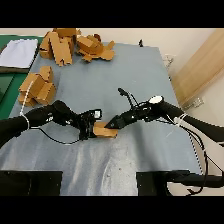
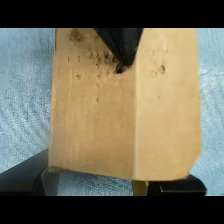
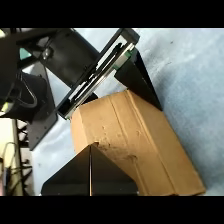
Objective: Fold the box.
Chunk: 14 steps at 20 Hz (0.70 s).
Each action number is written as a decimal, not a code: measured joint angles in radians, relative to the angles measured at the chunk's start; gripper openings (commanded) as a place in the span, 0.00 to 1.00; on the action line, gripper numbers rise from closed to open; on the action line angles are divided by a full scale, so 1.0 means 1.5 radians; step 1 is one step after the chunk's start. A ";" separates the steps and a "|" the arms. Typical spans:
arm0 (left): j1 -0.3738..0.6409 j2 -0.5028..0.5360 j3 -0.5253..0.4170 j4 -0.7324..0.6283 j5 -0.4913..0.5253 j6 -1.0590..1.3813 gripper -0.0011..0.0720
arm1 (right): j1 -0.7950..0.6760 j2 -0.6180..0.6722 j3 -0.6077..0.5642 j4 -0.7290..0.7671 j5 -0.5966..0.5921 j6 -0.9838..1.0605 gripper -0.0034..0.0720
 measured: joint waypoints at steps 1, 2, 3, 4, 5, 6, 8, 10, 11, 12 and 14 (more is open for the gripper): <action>0.000 0.000 0.000 0.000 0.000 0.000 0.66 | 0.009 0.006 -0.001 -0.015 -0.007 -0.004 0.05; 0.000 0.000 0.000 0.000 0.000 0.000 0.66 | 0.018 0.010 -0.004 -0.028 -0.016 -0.007 0.05; 0.000 0.000 0.000 0.000 0.000 0.000 0.66 | 0.025 0.014 -0.008 -0.039 -0.029 -0.011 0.05; 0.000 0.000 0.000 0.000 0.000 0.000 0.66 | 0.032 0.016 -0.014 -0.050 -0.043 -0.012 0.05; 0.000 0.000 0.000 0.000 0.000 0.000 0.66 | 0.037 0.018 -0.020 -0.058 -0.058 -0.013 0.05; 0.000 0.000 0.000 0.000 0.000 0.000 0.66 | 0.040 0.019 -0.025 -0.064 -0.071 -0.014 0.05; 0.000 0.000 0.000 0.000 0.000 0.000 0.66 | 0.047 0.028 -0.032 -0.074 -0.092 -0.017 0.05; 0.000 0.000 0.000 0.000 0.000 0.000 0.66 | 0.057 0.057 -0.036 -0.084 -0.102 -0.018 0.05; 0.000 0.000 0.000 0.000 0.000 0.000 0.66 | 0.062 0.075 -0.038 -0.092 -0.108 -0.018 0.05; 0.000 0.000 0.000 0.000 0.000 0.000 0.66 | 0.066 0.098 -0.040 -0.106 -0.114 -0.017 0.05; 0.000 0.000 0.000 0.000 0.000 0.000 0.66 | 0.072 0.138 -0.044 -0.151 -0.142 -0.003 0.05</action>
